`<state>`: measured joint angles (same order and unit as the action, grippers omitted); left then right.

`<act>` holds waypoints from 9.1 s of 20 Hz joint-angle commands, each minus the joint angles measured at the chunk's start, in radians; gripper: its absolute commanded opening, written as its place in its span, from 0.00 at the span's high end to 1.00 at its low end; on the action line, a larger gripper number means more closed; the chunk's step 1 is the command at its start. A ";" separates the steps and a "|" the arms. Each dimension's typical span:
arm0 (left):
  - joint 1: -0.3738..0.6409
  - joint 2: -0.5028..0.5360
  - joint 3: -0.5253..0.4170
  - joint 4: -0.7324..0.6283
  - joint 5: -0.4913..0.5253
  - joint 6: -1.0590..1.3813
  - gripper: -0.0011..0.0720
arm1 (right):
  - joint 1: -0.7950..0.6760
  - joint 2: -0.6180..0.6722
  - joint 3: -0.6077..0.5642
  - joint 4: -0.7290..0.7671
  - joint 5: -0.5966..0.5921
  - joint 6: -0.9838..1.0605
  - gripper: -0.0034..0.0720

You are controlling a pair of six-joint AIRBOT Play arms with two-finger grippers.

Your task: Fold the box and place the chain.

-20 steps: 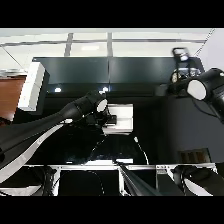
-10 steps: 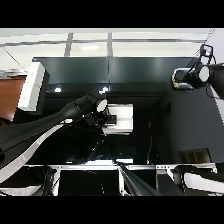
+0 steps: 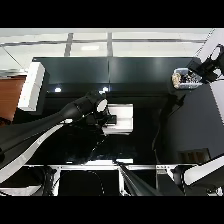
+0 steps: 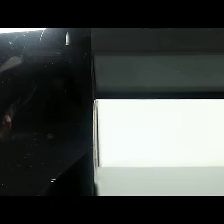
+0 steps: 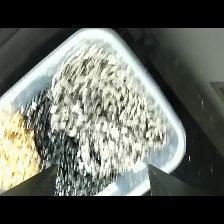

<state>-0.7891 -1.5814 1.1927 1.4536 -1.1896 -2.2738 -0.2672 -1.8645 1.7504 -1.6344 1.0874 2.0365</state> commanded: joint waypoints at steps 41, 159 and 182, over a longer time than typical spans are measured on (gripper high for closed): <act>0.001 0.000 0.001 -0.055 0.000 0.000 0.95 | -0.024 0.805 0.046 0.638 0.135 -0.624 0.93; 0.001 0.000 0.002 0.029 0.002 -0.005 0.95 | 0.533 0.592 -1.091 0.764 -0.341 -1.821 0.93; 0.001 0.000 0.002 0.027 0.003 -0.005 0.95 | 0.398 1.055 -0.587 1.154 0.106 -1.176 0.93</act>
<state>-0.7891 -1.5814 1.1931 1.4815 -1.1881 -2.2784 0.1280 -0.8112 1.1175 -0.6399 1.1687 0.8322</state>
